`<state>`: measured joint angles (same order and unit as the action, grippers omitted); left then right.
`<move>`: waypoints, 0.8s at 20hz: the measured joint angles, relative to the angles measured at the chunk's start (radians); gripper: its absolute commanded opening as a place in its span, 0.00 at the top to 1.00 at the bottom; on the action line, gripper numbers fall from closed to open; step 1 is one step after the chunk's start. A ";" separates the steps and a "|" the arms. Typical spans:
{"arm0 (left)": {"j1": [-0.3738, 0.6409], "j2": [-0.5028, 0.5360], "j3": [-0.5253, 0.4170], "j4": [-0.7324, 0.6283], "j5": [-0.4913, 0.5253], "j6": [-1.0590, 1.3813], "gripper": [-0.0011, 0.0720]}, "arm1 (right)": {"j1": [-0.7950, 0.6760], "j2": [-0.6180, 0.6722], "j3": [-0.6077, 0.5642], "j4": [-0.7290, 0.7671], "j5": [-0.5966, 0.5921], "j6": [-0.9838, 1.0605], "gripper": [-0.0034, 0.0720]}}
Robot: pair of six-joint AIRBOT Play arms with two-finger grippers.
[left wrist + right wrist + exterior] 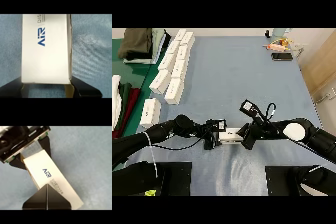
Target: Fold the box.
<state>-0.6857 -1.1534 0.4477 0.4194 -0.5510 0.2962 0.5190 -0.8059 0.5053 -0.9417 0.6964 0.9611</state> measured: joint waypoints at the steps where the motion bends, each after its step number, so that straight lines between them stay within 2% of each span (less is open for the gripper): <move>1: 0.000 0.000 0.000 0.000 0.000 0.000 0.35 | -0.015 0.000 -0.022 0.053 -0.006 -0.012 0.96; 7: 0.000 0.000 0.000 0.000 0.000 0.000 0.35 | -0.043 0.001 -0.151 0.352 -0.065 -0.186 0.96; 16: 0.000 0.000 0.000 0.000 0.000 -0.001 0.35 | -0.047 -0.021 -0.196 0.446 -0.126 -0.250 0.96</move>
<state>-0.6857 -1.1534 0.4477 0.4191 -0.5507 0.2955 0.4721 -0.8268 0.3088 -0.4957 0.5705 0.7109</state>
